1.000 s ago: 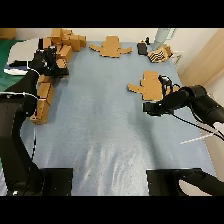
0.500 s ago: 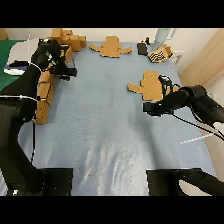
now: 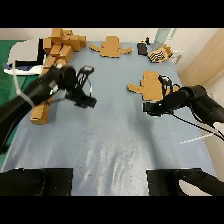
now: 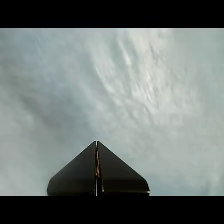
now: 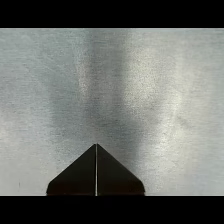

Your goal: Fold the box.

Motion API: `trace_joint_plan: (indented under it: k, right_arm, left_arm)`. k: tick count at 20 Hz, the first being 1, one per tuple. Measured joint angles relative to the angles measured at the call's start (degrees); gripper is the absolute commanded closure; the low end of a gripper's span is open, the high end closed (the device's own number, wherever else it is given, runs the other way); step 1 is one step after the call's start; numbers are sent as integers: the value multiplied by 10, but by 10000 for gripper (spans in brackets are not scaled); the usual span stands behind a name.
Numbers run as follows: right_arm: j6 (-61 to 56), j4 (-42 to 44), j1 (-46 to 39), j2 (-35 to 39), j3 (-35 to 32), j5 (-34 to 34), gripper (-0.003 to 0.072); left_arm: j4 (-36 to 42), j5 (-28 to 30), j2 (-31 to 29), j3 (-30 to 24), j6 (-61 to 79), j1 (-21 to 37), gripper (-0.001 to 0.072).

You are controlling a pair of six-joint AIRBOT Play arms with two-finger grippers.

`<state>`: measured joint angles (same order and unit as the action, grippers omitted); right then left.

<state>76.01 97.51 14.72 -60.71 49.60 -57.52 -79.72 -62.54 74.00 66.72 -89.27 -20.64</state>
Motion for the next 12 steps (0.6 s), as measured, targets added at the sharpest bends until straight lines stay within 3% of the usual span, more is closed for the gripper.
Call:
trace_joint_plan:
  k: [4, 12]
  right_arm:
    - [0, 0, 0, 0, 0, 0, 682]
    - [0, 0, 0, 0, 0, 0, 682]
  left_arm:
    - [19, 36, -68, -90, -28, -47, 696]
    - [26, 57, -91, -121, -46, -78, 696]
